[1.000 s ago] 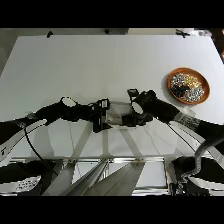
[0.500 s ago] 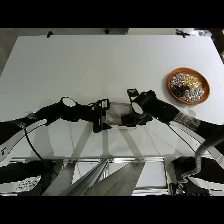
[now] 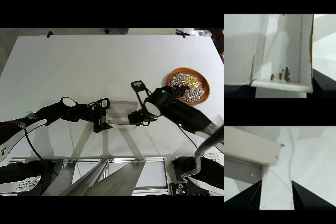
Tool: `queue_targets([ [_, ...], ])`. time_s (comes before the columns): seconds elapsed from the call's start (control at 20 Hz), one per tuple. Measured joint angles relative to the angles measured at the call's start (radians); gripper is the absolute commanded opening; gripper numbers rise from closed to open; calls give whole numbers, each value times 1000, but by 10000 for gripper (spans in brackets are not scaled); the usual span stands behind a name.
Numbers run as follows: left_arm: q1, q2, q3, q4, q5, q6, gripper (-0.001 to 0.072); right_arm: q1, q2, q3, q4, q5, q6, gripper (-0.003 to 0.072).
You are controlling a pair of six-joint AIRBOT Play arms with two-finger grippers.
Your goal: Fold the box and place the chain.
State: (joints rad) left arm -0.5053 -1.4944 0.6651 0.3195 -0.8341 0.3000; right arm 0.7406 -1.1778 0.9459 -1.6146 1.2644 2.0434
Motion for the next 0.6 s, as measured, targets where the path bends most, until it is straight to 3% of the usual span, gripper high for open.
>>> queue_targets([
  [0.15,0,0,0,2,0,2,14,-58,111,0,-39,10,-46,419],
  [0.3,0,0,0,2,0,2,14,-211,183,0,-79,-4,-141,472],
  [0.4,0,0,0,2,0,2,14,-360,192,0,-95,-32,-232,543],
  [0.6,0,0,0,2,0,2,14,-675,121,0,-91,-148,-420,543],
])
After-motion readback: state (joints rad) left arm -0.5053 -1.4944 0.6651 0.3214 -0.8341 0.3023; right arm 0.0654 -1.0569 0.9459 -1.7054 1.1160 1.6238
